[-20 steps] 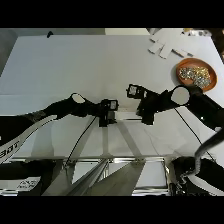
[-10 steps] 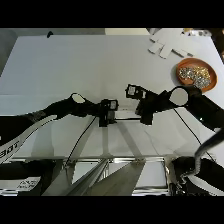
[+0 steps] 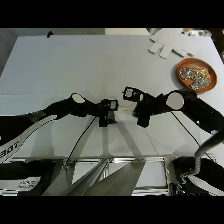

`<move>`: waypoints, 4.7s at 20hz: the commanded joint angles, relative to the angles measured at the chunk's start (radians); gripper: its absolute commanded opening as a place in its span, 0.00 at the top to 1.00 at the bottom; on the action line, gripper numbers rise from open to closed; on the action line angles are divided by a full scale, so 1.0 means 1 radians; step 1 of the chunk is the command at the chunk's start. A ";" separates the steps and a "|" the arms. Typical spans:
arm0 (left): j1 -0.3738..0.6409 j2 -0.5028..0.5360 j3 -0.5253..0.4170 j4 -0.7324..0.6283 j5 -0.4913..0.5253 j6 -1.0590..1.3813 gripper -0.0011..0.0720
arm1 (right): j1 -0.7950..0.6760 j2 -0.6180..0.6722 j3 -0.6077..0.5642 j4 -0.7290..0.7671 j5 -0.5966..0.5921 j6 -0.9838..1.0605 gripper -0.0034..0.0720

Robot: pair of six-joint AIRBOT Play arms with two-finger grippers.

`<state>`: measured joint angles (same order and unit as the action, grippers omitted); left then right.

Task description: Fold the box and place the chain.

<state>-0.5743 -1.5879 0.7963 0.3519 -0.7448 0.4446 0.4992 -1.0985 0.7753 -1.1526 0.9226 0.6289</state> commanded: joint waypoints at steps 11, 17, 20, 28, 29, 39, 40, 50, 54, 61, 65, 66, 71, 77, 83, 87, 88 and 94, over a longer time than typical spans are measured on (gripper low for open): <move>-0.001 0.000 0.001 0.000 0.000 0.001 0.61 | 0.002 0.005 -0.015 0.002 -0.040 0.029 0.74; -0.001 0.000 0.001 0.000 0.000 0.001 0.61 | 0.002 0.020 -0.016 0.006 -0.041 0.029 0.74; -0.001 0.000 0.001 0.000 0.000 0.001 0.61 | 0.002 0.004 -0.016 0.006 -0.047 0.029 0.74; -0.001 0.000 0.001 0.000 0.000 0.001 0.61 | 0.002 -0.047 -0.032 0.037 -0.064 0.029 0.74; -0.001 0.000 0.001 0.000 0.000 0.001 0.61 | 0.002 -0.047 -0.032 0.037 -0.074 0.029 0.74; -0.001 0.000 0.001 0.000 0.000 0.001 0.61 | -0.037 0.010 -0.032 0.036 -0.091 0.029 0.73; -0.001 0.000 0.001 0.000 0.000 0.001 0.61 | -0.037 0.007 -0.032 0.042 -0.087 0.029 0.70; -0.001 0.000 0.001 0.000 0.000 0.001 0.61 | -0.037 0.003 -0.069 0.069 -0.090 -0.001 0.68; -0.001 0.000 0.001 0.000 0.000 0.001 0.61 | -0.037 0.002 -0.106 0.068 -0.100 -0.002 0.68; -0.001 0.000 0.001 0.000 0.000 0.001 0.61 | -0.037 0.027 -0.108 0.100 -0.131 -0.002 0.45; -0.001 0.000 0.001 0.000 0.000 0.001 0.61 | -0.037 0.031 -0.108 0.193 -0.129 -0.050 0.45; -0.001 0.000 0.001 0.000 0.000 0.001 0.61 | -0.037 0.031 -0.108 0.240 -0.123 -0.094 0.45; -0.001 0.000 0.001 0.000 0.000 0.001 0.61 | -0.039 0.030 -0.110 0.414 -0.060 -0.247 0.90; -0.001 0.000 0.001 0.000 0.000 0.001 0.61 | -0.151 -0.018 -0.191 0.677 -0.084 -0.428 0.94; -0.001 0.000 0.001 0.000 0.000 0.001 0.61 | -0.151 -0.111 -0.191 0.686 -0.043 -0.454 0.94; -0.001 0.000 0.001 0.000 0.000 0.001 0.61 | -0.151 -0.114 -0.202 0.679 -0.073 -0.454 0.94; -0.001 0.000 0.001 0.000 0.000 0.001 0.61 | -0.151 -0.114 -0.203 0.679 -0.085 -0.454 0.94; -0.001 0.000 0.001 0.000 0.000 0.001 0.61 | -0.151 -0.114 -0.264 0.671 -0.125 -0.453 0.94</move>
<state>-0.5755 -1.5879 0.7963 0.3519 -0.7448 0.4450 0.3477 -1.2102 0.5423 -0.4656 0.8265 0.1761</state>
